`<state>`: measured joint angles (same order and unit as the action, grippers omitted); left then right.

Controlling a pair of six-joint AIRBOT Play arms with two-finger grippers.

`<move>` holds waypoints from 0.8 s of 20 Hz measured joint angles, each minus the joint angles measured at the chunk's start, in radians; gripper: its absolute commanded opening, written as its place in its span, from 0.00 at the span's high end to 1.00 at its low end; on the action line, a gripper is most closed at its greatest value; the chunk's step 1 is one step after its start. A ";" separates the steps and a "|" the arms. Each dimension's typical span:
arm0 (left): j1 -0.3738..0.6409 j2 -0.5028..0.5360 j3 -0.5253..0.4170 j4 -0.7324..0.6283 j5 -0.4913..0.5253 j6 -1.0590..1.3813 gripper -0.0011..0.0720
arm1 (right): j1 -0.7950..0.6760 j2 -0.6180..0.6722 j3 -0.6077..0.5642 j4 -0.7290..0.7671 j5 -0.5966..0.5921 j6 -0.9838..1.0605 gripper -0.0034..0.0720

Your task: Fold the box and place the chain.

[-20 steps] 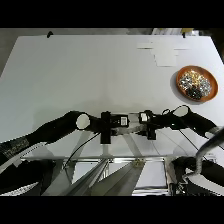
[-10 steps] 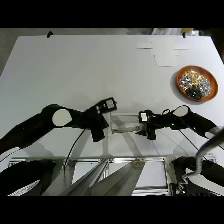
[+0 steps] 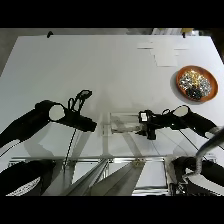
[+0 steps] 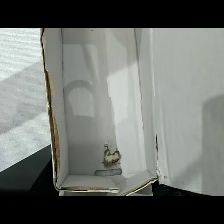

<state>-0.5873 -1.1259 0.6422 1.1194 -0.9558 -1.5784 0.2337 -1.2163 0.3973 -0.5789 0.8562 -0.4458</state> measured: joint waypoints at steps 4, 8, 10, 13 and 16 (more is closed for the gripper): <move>0.004 -0.084 -0.010 -0.107 0.042 -0.029 0.98 | 0.000 0.000 0.000 0.000 0.000 0.000 0.43; 0.005 -0.127 -0.012 -0.181 0.054 -0.038 0.98 | 0.000 0.000 0.000 0.000 0.000 0.000 0.43; 0.005 -0.136 -0.012 -0.198 0.050 -0.038 0.98 | 0.000 0.000 0.000 0.000 0.000 0.000 0.43; 0.005 -0.141 -0.012 -0.209 0.049 -0.038 0.97 | 0.000 0.000 0.000 0.000 0.000 0.000 0.43; 0.002 -0.138 -0.013 -0.235 0.048 0.005 0.97 | 0.000 0.000 0.000 0.000 0.000 0.000 0.43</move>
